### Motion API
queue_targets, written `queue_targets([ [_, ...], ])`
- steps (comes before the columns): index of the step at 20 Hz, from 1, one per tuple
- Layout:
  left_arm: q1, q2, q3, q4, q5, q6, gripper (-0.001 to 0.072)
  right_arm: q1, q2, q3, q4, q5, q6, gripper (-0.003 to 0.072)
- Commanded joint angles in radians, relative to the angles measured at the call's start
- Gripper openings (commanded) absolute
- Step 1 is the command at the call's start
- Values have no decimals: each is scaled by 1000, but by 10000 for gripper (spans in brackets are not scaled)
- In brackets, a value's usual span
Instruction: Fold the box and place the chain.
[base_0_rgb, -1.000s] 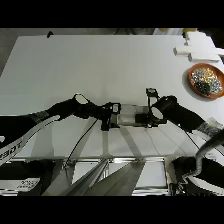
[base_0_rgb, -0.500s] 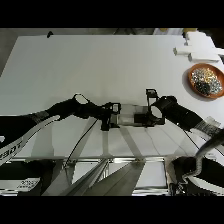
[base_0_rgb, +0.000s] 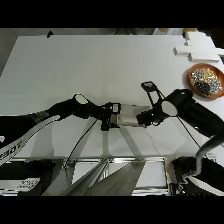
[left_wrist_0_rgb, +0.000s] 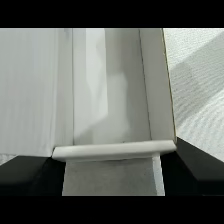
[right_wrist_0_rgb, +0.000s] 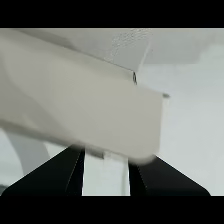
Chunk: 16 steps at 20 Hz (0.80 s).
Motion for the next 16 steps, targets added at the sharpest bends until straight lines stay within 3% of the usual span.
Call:
queue_targets([
  [1, 0, 0, 0, 0, 0, 0, 71, -1, 71, 151, -113, 135, -113, 174],
  [4, 0, 0, 0, 0, 0, 0, 71, -93, 63, 282, -172, 137, -177, 166],
  [8, 0, 0, 0, 0, 0, 0, 71, -446, 12, 375, -148, 90, -293, 162],
  [12, 0, 0, 0, 0, 0, 0, 71, -775, -104, 393, -135, -23, -393, 161],
  [16, 0, 0, 0, 0, 0, 0, 71, -942, -230, 396, -137, -97, -418, 161],
])
